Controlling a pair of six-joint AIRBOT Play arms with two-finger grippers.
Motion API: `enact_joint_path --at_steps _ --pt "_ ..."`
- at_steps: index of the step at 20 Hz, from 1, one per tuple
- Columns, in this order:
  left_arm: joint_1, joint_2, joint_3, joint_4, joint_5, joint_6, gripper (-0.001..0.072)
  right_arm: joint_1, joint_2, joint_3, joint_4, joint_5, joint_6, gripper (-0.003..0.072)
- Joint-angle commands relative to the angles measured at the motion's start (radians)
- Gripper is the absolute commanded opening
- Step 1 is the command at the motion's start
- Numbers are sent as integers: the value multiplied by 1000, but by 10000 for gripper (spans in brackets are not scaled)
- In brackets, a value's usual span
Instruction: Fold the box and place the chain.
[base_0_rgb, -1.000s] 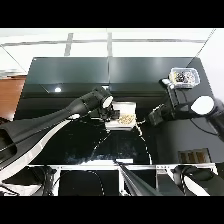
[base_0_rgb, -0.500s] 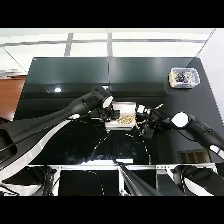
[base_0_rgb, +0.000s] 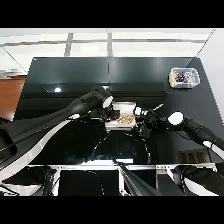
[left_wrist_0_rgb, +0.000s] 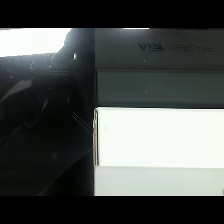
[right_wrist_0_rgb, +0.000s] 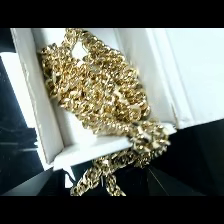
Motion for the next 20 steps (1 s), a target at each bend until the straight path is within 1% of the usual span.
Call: enact_joint_path --at_steps 1,2,3,4,5,6,7,11,15,17,20 --pt "1 0 1 0 0 0 25 -8 -13 -1 1 -14 21 584" --pt "1 0 1 0 0 0 25 -16 -13 -1 0 -14 39 584" --pt "1 0 1 0 0 0 25 -25 -12 -1 -5 -13 61 519" --pt "1 0 1 0 0 0 25 -34 -12 -1 -5 -13 82 425" --pt "1 0 1 0 0 0 25 -42 -12 -1 -5 -12 94 381" --pt "1 0 1 0 0 0 25 -47 -9 -1 -6 1 95 123" --pt "1 0 1 0 0 0 25 -51 -3 -1 -14 14 96 19" --pt "1 0 1 0 0 0 25 -66 64 0 -19 47 129 20" --pt "1 0 1 0 0 0 25 -101 224 7 -39 50 310 19" --pt "1 0 1 0 0 0 25 -114 322 43 -40 87 406 19" --pt "1 0 1 0 0 0 25 -116 438 164 -25 190 549 19"
